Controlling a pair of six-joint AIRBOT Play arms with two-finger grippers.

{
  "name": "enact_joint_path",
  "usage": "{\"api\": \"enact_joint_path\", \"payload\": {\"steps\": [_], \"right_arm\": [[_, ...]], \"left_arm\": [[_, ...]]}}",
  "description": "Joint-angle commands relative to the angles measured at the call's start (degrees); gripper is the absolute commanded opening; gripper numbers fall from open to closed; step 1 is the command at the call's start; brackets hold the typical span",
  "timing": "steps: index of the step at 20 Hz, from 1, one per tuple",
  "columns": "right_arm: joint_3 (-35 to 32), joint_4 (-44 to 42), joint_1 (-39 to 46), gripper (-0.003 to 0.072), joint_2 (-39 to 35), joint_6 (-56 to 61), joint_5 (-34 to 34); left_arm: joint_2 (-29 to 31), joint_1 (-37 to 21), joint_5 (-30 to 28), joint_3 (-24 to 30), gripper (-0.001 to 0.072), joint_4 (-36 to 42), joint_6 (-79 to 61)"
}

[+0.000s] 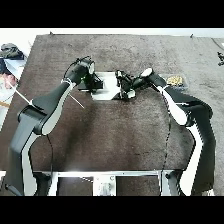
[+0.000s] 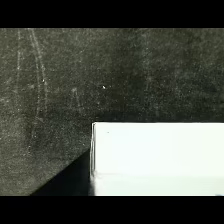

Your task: Fold the box and place the chain.

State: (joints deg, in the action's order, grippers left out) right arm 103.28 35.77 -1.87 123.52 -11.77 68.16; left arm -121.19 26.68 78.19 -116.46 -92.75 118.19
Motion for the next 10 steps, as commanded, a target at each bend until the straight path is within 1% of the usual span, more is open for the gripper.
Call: {"api": "enact_joint_path", "payload": {"steps": [1, 5, 8, 9, 10], "right_arm": [[0.02, 0.0, 0.02, 0.0272, 0.0, 0.02, 0.0], [0.02, 0.0, 0.02, 0.0272, 0.0, 0.02, -0.02], [0.02, 0.0, 0.02, 0.0272, -0.02, 0.02, -0.02], [0.02, 0.0, 0.02, 0.0272, 0.0, 0.02, 0.0], [0.02, 0.0, 0.02, 0.0272, 0.0, 0.02, -0.02]], "left_arm": [[0.0, -0.07, -0.24, -0.02, 0.0303, 1.92, -1.97], [1.09, -0.07, 0.44, -0.09, 0.0304, 4.72, -4.26], [3.26, -0.07, 0.17, -0.02, 0.0314, 5.33, -9.4], [3.93, -0.13, 0.33, -0.07, 0.0455, 5.25, -12.22], [4.76, -0.24, 0.46, -0.09, 0.0613, 4.57, -15.39]]}}
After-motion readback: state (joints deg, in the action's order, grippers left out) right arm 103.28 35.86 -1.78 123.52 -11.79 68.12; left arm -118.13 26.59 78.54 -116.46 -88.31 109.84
